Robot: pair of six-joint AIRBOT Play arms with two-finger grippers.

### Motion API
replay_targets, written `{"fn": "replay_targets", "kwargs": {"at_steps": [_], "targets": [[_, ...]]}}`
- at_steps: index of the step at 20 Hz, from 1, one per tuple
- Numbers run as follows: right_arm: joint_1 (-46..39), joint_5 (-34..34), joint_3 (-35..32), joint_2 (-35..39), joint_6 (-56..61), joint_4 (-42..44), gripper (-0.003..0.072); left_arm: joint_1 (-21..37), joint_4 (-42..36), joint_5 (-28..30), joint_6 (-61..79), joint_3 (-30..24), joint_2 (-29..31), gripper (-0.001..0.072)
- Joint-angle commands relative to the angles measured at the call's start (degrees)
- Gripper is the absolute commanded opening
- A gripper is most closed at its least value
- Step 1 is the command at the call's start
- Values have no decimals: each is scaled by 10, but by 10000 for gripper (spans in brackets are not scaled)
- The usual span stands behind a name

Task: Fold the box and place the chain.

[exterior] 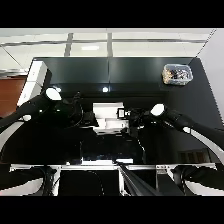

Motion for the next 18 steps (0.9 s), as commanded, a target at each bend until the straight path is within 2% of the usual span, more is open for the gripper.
{"fn": "replay_targets", "kwargs": {"at_steps": [1, 5, 7, 14, 18], "targets": [[0, 0, 0, 0, 0, 0, 312, -36, 76, 32, -121, 17, 0, 386], [0, 0, 0, 0, 0, 0, 312, -81, 143, 58, -214, 20, -2, 367], [0, 0, 0, 0, 0, 0, 312, -113, 195, 64, -267, 31, -4, 274], [0, 0, 0, 0, 0, 0, 312, -202, 338, 59, -444, 89, -23, 275], [0, 0, 0, 0, 0, 0, 313, -216, 377, 40, -516, 91, -24, 274]]}}
